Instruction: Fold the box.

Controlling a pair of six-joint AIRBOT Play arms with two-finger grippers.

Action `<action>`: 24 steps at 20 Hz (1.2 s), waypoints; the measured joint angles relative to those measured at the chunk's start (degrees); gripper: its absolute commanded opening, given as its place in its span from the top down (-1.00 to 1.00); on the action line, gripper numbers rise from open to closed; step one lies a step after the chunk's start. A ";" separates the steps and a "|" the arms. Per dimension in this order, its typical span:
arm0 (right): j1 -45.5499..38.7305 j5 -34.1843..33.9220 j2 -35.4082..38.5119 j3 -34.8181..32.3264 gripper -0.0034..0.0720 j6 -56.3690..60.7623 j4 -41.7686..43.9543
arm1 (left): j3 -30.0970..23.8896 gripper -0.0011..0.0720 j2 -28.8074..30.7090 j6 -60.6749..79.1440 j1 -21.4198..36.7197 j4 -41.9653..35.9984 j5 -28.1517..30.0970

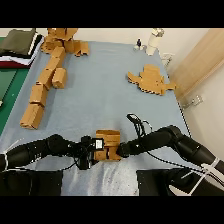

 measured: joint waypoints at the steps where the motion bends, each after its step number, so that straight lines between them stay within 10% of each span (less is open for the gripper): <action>1: 1.55 0.09 -0.66 0.98 -0.07 2.86 -2.16 | 0.00 -0.16 0.00 0.00 0.00 0.00 0.00; 20: 22.43 -11.32 -21.42 20.50 -0.06 48.83 -28.72 | 0.00 -0.16 0.00 0.00 -0.02 0.00 -0.02; 24: 23.12 -12.50 -24.35 21.42 0.32 50.77 -29.42 | 0.00 -0.16 0.00 0.00 0.00 -0.02 -0.04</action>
